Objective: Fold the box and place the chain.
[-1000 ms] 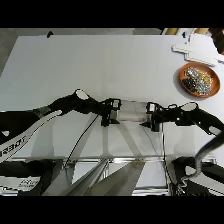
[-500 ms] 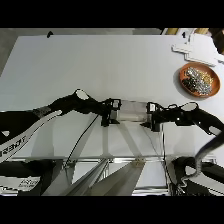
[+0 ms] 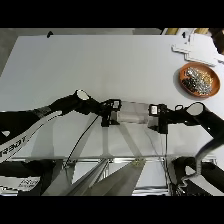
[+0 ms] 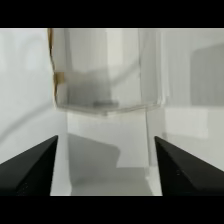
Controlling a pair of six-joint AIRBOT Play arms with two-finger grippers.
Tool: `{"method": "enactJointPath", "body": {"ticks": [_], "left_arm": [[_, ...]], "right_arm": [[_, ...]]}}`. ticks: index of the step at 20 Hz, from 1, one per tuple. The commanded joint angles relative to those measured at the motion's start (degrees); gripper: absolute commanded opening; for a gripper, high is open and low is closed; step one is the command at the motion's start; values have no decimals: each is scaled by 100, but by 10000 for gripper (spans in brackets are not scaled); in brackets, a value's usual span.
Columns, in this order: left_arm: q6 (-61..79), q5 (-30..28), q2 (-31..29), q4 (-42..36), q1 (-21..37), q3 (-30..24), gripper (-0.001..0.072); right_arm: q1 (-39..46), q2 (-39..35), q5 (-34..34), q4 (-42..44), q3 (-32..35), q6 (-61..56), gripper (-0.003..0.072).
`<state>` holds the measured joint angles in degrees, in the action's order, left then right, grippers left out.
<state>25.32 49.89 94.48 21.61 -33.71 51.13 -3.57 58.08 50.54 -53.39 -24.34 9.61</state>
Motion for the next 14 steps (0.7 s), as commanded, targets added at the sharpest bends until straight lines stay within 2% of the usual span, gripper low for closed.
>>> {"method": "enactJointPath", "body": {"ticks": [1,3,5,6,9,11,14], "left_arm": [[-2,-15,0,-2,4,2,207],[-2,-15,0,-2,7,2,207],[-2,-15,0,-2,7,2,207],[-2,-15,0,-2,4,2,207],[-2,-15,0,-2,4,2,207],[-2,-15,0,-2,4,2,207],[-2,-15,0,-2,4,2,207]], "right_arm": [[2,-682,278,-907,-7,-1202,536],[0,-929,590,-315,-7,-1274,517],[0,-1121,734,643,-7,-1270,504],[0,-1143,732,1123,-7,-1233,441],[0,-1141,730,2267,-4,-754,19],[0,-1141,494,2782,-4,-409,20],[0,-1128,-238,3134,-4,-304,36]]}}
